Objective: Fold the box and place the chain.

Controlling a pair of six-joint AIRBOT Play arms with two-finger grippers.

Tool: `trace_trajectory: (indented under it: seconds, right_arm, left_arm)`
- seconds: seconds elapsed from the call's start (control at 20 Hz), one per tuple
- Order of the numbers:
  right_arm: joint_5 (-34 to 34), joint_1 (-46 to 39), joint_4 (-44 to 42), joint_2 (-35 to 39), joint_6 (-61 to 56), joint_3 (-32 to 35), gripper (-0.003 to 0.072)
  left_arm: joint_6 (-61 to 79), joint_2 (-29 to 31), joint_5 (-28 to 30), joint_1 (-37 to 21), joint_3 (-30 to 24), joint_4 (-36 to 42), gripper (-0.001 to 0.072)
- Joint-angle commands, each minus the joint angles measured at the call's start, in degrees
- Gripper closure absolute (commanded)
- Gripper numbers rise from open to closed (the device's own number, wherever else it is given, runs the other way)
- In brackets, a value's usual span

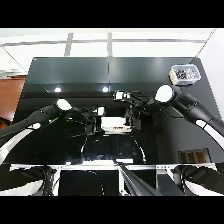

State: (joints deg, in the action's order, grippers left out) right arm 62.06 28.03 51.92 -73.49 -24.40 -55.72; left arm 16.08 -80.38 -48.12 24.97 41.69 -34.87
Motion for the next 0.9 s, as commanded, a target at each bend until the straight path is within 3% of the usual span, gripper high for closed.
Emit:
trace_trajectory:
  seconds: [0.0, 0.75, 0.85]
  right_arm:
    - [0.79, 0.2, 0.63, -0.02, -0.02, 0.07, 0.0388]
    - [0.59, 0.31, 2.12, -0.13, 0.0, 0.07, 0.039]
    - [0.68, 0.31, 2.12, -0.13, 0.02, 0.09, 0.0499]
  left_arm:
    - [0.02, -0.02, 0.0, 0.02, 0.04, -0.02, 0.0376]
    - [0.02, -0.02, 0.0, 0.02, 0.04, -0.02, 0.0376]
    - [0.0, -0.02, 0.0, 0.02, 0.04, -0.02, 0.0376]
